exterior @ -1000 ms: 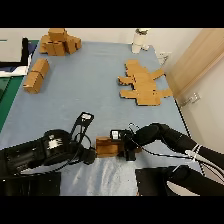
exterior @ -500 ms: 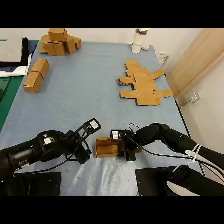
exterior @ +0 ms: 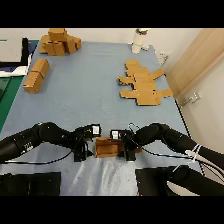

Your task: Fold the box.

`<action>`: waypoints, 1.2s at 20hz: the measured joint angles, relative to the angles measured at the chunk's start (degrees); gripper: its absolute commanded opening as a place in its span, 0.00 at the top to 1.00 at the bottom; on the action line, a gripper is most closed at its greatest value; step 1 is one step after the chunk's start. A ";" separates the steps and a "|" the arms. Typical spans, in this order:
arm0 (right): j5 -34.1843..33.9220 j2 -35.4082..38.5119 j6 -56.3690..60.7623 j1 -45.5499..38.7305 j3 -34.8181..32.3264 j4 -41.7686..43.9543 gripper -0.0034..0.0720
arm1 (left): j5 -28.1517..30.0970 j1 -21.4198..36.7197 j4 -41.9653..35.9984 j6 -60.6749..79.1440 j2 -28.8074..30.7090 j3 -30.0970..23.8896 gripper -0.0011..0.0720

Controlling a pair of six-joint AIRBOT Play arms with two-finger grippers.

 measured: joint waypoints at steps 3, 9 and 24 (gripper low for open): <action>0.00 0.00 0.02 -0.02 0.00 0.00 0.29 | 0.55 1.95 -4.11 6.67 -0.22 -2.14 0.17; 0.00 0.00 0.00 0.00 0.02 0.00 0.29 | 7.72 1.03 -10.95 17.42 -0.28 -6.91 0.03; 0.00 0.00 0.00 0.00 0.02 0.00 0.30 | 14.36 -4.68 -23.41 25.35 -3.52 -8.35 0.03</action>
